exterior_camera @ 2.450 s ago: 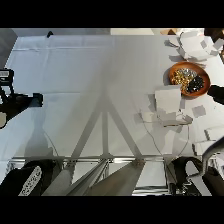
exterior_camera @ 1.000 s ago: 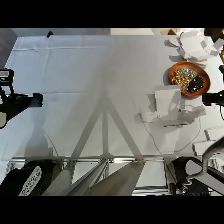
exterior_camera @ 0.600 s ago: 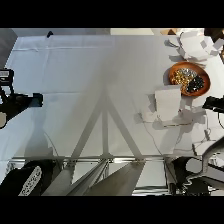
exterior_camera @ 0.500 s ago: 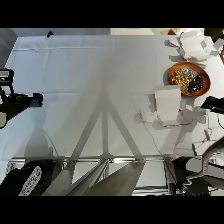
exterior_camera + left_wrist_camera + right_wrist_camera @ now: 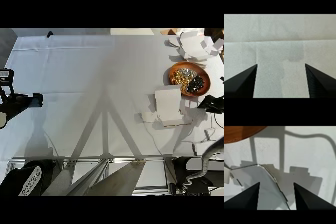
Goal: Fold the box and place the chain.
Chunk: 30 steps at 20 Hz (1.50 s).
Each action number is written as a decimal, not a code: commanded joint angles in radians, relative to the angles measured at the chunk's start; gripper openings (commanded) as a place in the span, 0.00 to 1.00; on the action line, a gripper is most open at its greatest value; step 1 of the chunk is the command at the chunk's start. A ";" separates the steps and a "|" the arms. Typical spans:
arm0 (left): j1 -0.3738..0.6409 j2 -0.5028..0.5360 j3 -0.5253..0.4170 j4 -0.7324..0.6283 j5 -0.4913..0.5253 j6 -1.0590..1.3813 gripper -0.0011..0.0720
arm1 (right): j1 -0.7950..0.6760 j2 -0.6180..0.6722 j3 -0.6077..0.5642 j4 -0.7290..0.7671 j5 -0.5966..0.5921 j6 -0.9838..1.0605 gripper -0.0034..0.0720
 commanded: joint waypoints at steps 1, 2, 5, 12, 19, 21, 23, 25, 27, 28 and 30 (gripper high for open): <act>0.000 0.001 0.001 0.000 0.000 0.000 0.90 | -0.001 -0.050 0.008 0.032 0.065 -0.035 0.55; 0.000 0.001 0.001 0.000 0.000 0.000 0.90 | -0.001 -0.053 0.008 0.040 0.063 -0.035 0.43; 0.000 0.001 0.001 0.000 0.000 0.000 0.90 | -0.001 -0.053 0.008 0.039 0.061 -0.040 0.05; 0.000 0.001 0.001 0.000 0.000 0.001 0.90 | 0.019 -0.015 0.008 0.204 0.127 -0.293 0.06; 0.000 0.001 0.001 0.000 0.000 0.000 0.90 | 0.217 0.114 -0.053 0.371 0.079 -0.322 0.05; 0.000 0.001 0.001 0.000 0.000 0.000 0.90 | 0.291 0.178 -0.128 0.486 0.021 -0.349 0.05; 0.000 0.001 0.001 0.000 0.000 0.001 0.90 | 0.343 0.246 -0.200 0.534 -0.008 -0.375 0.05; 0.000 0.001 0.001 0.000 0.000 0.000 0.90 | 0.373 0.334 -0.296 0.540 -0.077 -0.375 0.05; 0.000 0.001 0.001 0.000 0.000 0.000 0.90 | 0.383 0.439 -0.419 0.599 -0.164 -0.376 0.05; 0.000 0.001 0.001 0.000 0.000 0.000 0.90 | 0.383 0.491 -0.481 0.650 -0.201 -0.392 0.05; 0.000 0.001 0.001 0.000 0.000 0.000 0.90 | 0.383 0.571 -0.579 0.736 -0.241 -0.444 0.05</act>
